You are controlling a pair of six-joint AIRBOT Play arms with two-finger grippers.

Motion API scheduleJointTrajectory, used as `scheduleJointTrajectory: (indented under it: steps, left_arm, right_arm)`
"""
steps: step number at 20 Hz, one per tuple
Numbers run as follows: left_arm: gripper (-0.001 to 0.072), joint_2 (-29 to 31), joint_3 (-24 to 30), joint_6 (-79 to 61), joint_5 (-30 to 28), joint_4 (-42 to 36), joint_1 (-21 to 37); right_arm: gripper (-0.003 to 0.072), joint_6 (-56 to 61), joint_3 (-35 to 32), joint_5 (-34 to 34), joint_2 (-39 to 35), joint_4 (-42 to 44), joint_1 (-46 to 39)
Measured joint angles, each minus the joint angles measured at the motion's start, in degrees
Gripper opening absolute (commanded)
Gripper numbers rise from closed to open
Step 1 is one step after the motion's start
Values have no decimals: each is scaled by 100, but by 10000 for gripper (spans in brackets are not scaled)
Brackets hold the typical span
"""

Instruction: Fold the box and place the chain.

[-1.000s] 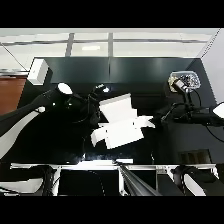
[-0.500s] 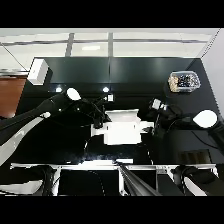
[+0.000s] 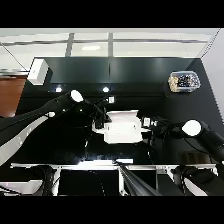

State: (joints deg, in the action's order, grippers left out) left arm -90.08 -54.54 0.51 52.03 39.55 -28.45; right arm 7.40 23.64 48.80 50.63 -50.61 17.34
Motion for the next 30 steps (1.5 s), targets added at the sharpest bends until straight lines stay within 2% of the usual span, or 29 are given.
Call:
scheduleJointTrajectory:
  steps: [10,13,18,25,30]
  left_arm:
    - [26,-15,2,-11,4,46,0]
    - [26,-15,2,-11,52,52,0]
    - [26,-15,2,-11,87,57,0]
    - [25,-17,2,-9,87,52,0]
    - [25,-15,2,-13,87,52,0]
  right_arm:
    - [710,-315,24,2,485,-160,208]
    - [688,-332,42,-63,503,177,284]
    - [688,-345,116,-824,507,691,535]
    - [695,-352,485,-973,522,850,280]
    - [694,-791,542,-1001,551,1143,177]
